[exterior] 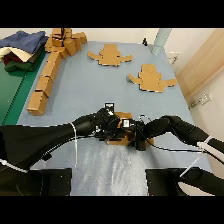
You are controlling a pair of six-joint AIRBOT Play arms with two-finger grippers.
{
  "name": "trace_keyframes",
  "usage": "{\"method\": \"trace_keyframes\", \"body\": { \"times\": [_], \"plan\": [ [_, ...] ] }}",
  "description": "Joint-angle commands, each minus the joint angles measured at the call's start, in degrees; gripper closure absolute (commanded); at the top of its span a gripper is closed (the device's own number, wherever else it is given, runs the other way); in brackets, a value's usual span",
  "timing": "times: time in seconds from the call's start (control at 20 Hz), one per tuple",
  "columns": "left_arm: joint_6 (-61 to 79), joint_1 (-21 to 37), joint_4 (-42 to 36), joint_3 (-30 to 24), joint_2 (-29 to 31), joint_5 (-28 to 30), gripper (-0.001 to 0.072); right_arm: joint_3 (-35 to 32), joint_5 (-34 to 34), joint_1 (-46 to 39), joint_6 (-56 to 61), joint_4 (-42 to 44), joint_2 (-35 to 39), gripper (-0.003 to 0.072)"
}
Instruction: Fold the box.
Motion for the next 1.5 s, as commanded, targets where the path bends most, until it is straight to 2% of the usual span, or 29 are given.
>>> {"method": "trace_keyframes", "body": {
  "times": [0.0,0.2,0.3,0.45,0.6,0.75,0.9,1.2,1.3,1.35,1.4,1.45],
  "plan": [
    [-0.1,0.1,-0.6,1.5,0.0,-1.6,0.0126,0.0,0.2,0.0,0.0,-0.1,0.0,0.0179],
    [0.7,0.8,-0.5,5.1,0.0,-5.9,0.0126,0.0,0.2,0.0,0.0,-0.1,0.0,0.0179],
    [2.8,3.0,-2.2,5.6,0.0,-9.0,0.0127,0.0,0.2,0.0,0.0,-0.1,0.0,0.0178],
    [8.2,7.5,-8.5,5.6,0.0,-11.6,0.0127,0.0,0.2,0.0,0.0,-0.1,0.0,0.0179],
    [14.1,11.9,-16.6,5.6,0.1,-11.4,0.0126,0.0,0.2,0.0,0.0,-0.1,0.0,0.0179],
    [17.0,16.0,-21.4,5.6,0.1,-11.8,0.0126,0.0,0.2,0.0,0.0,-0.1,0.0,0.0179],
    [23.2,20.3,-27.7,5.6,0.1,-15.0,0.0126,0.0,0.2,0.0,0.0,-0.1,0.0,0.0178],
    [33.9,28.4,-36.0,5.6,0.1,-20.9,0.0126,0.0,0.2,0.0,0.0,-0.1,0.0,0.0178],
    [38.0,31.5,-36.7,5.6,0.1,-22.9,0.0128,0.0,0.2,0.0,0.0,-0.1,0.0,0.0179],
    [40.3,33.3,-36.5,5.6,0.0,-23.0,0.0258,0.0,0.2,0.0,0.0,-0.1,0.0,0.0179],
    [44.4,34.9,-36.5,5.6,0.0,-22.7,0.06,0.0,0.2,0.0,0.0,-0.1,0.0,0.0179],
    [49.9,36.4,-36.5,5.6,0.0,-21.2,0.0695,0.0,0.2,0.0,0.0,-0.1,0.0,0.0179]
  ]
}}
